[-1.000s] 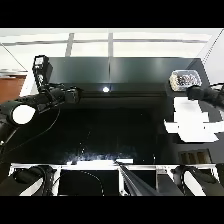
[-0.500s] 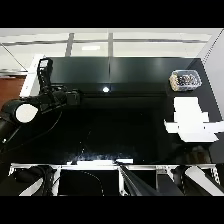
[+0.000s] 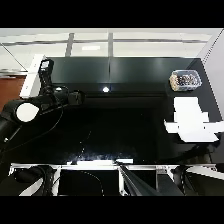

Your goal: Fold the box and place the chain.

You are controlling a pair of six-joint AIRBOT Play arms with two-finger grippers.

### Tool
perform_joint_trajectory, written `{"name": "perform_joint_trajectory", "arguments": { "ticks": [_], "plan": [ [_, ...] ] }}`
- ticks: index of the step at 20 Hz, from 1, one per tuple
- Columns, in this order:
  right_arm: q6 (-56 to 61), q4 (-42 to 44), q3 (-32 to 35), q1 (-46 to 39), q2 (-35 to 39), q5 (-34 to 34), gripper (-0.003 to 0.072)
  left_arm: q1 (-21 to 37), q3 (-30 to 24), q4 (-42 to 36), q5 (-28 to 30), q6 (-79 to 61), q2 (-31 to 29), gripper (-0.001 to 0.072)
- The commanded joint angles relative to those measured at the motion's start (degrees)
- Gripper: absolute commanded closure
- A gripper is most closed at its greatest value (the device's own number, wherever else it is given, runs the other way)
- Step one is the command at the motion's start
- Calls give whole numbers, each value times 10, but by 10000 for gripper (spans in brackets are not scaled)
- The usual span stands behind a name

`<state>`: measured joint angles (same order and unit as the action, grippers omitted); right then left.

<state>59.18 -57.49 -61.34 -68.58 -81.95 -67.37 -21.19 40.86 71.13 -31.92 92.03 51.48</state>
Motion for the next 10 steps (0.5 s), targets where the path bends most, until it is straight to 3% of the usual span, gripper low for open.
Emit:
{"name": "perform_joint_trajectory", "arguments": {
  "ticks": [1,4,8,10],
  "plan": [
    [-85,9,-33,-5,-74,-138,-4,1,0,-8,0,-1,2,-3],
    [-85,8,-43,-3,-98,-151,-3,1,0,-12,0,-1,7,-3],
    [-90,84,-54,12,-139,-200,-3,1,0,-16,0,-1,19,-3],
    [-91,69,-54,24,-143,-205,-2,1,0,-16,0,-1,26,-3]
  ]
}}
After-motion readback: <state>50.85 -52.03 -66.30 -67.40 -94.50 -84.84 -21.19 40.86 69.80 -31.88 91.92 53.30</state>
